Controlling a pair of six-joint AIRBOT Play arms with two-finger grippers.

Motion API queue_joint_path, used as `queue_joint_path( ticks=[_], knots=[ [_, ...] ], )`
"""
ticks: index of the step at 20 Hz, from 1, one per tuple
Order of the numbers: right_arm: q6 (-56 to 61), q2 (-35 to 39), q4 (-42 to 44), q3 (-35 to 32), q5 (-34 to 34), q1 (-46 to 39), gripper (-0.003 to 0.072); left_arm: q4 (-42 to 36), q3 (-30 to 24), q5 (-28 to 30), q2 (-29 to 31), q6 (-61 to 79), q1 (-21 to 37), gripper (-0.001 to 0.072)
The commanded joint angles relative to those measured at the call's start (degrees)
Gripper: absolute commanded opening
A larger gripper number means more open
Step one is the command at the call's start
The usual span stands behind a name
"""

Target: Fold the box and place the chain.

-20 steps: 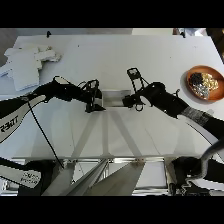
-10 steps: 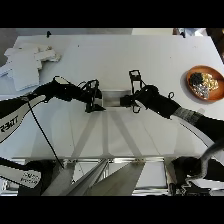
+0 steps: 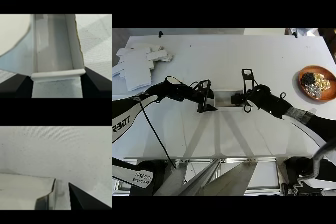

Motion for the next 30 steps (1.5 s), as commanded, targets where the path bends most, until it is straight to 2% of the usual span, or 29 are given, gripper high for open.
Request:
queue_joint_path(
  ticks=[1, 5, 10, 12, 15, 19, 21, 22, 23, 26, 30],
  knots=[
    [0.1, 2.8, -0.3, 0.1, 0.5, 0.0, 0.0436, -0.1, 0.1, 0.1, 0.0, -0.1, 0.0, 0.0280],
    [-4.2, 9.3, -4.2, 0.1, 6.4, 0.0, 0.0436, -0.1, 0.1, 0.1, 0.0, -0.1, 0.0, 0.0280],
    [-14.2, 18.8, -15.6, 0.1, 16.2, -1.3, 0.0436, -0.1, 0.1, 0.0, 0.0, -0.1, 0.0, 0.0280],
    [-16.4, 22.3, -16.0, 0.0, 17.0, -6.2, 0.0435, -0.1, 0.1, 0.1, 0.0, -0.1, 0.0, 0.0280],
    [-18.5, 24.8, -15.7, 0.0, 16.5, -19.6, 0.0436, -0.1, 0.1, 0.0, 0.0, -0.1, 0.0, 0.0280],
    [-33.7, 23.4, -6.7, 0.0, 11.6, -40.0, 0.0439, -0.1, 0.1, 0.1, 0.0, -0.1, 0.0, 0.0280],
    [-38.1, 21.1, -0.7, 0.0, 8.7, -48.7, 0.0489, -0.1, 0.1, 0.0, 0.0, -0.1, 0.0, 0.0280],
    [-39.8, 19.3, 1.1, 0.0, 7.6, -52.5, 0.0533, -0.1, 0.1, 0.1, 0.0, -0.1, 0.0, 0.0280],
    [-41.1, 17.3, 1.7, 0.0, 6.7, -55.4, 0.0547, -0.1, 0.1, 0.1, 0.0, -0.1, 0.0, 0.0280],
    [-42.5, 10.2, 1.2, 0.0, 4.0, -60.6, 0.0587, -0.1, 0.1, 0.1, 0.0, -0.1, 0.0, 0.0280],
    [-40.2, 2.4, 1.2, 0.0, -1.1, -61.2, 0.0587, -0.1, 0.1, 0.0, 0.0, -0.1, 0.0, 0.0280]
  ],
)
